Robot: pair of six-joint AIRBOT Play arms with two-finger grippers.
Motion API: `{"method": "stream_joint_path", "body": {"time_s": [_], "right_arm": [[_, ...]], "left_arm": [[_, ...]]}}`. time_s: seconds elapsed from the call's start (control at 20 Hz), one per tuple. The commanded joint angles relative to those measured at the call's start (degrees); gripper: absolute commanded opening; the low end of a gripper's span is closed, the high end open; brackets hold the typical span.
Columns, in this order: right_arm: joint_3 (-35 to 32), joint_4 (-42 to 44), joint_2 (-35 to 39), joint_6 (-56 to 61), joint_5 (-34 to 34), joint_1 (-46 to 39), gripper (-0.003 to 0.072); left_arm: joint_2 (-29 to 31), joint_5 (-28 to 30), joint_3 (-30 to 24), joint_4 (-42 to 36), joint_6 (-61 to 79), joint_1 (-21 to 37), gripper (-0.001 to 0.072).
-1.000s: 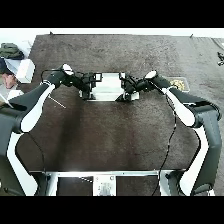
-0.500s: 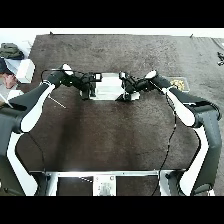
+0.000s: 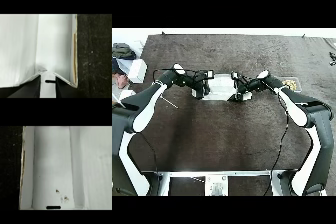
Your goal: Fold the box and place the chain.
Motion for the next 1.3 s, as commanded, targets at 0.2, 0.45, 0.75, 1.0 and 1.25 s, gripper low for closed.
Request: {"method": "stream_joint_path", "body": {"time_s": [0.2,0.45,0.75,1.0,1.25], "right_arm": [[0.0,0.1,0.0,0.1,-0.1,0.0,0.0210],[0.0,0.1,0.0,0.1,-0.1,0.0,0.0209],[0.0,0.1,0.0,0.1,-0.1,0.0,0.0210],[0.0,0.1,0.0,0.1,-0.1,0.0,0.0210],[0.1,0.1,0.0,0.1,-0.1,0.0,0.0209]], "left_arm": [[-0.8,0.2,0.0,-4.5,0.5,0.0,0.0490],[-0.8,-1.3,0.0,-4.7,0.3,0.0,0.0720],[-0.8,-1.8,0.0,-4.1,0.0,1.0,0.0334],[-0.3,-9.3,0.2,-1.9,-0.7,4.3,0.0012],[3.6,-9.4,0.3,-1.5,-5.8,7.1,0.0007]]}}
